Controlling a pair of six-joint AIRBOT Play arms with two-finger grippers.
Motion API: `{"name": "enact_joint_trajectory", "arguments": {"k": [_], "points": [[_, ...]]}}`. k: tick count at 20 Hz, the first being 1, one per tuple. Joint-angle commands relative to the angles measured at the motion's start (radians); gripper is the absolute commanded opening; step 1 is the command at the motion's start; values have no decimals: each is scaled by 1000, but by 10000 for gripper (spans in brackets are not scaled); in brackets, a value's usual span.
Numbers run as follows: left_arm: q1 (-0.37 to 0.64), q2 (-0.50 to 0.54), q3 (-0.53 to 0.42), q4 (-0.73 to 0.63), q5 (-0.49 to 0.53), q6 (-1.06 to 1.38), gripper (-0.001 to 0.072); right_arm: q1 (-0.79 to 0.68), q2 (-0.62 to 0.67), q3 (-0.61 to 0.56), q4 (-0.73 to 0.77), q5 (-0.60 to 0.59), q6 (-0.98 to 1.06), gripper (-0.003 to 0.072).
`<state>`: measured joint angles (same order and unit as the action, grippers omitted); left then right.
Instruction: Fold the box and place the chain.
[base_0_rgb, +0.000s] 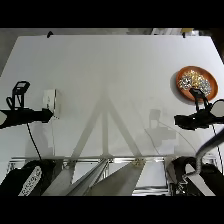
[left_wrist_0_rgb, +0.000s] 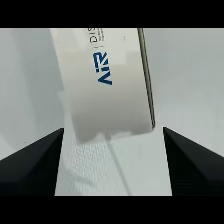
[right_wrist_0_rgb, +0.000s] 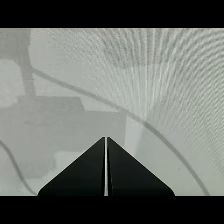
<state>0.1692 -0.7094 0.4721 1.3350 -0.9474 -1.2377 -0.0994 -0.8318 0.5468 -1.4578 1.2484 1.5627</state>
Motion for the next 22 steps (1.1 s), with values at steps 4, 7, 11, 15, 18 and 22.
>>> {"name": "enact_joint_trajectory", "arguments": {"k": [4, 7, 11, 15, 18, 22], "points": [[-9, 224, 0, 31, -243, -47, 221, 0, 0, 0, 0, 0, 0, 23], [-9, 248, 0, 29, -327, -47, 122, 0, 0, 0, 0, 0, 0, 23], [-9, 246, 0, 23, -370, -47, 7, 0, 0, 0, 0, 0, 0, 23], [-9, 245, 0, 22, -365, -47, 10, 0, 0, 0, 0, 0, 0, 23], [-9, 245, 0, 19, -358, -46, 11, 0, 0, 0, 0, 0, 0, 23], [-9, 245, 0, 20, -340, -46, 122, 0, 0, 0, 0, 0, 0, 23]]}}
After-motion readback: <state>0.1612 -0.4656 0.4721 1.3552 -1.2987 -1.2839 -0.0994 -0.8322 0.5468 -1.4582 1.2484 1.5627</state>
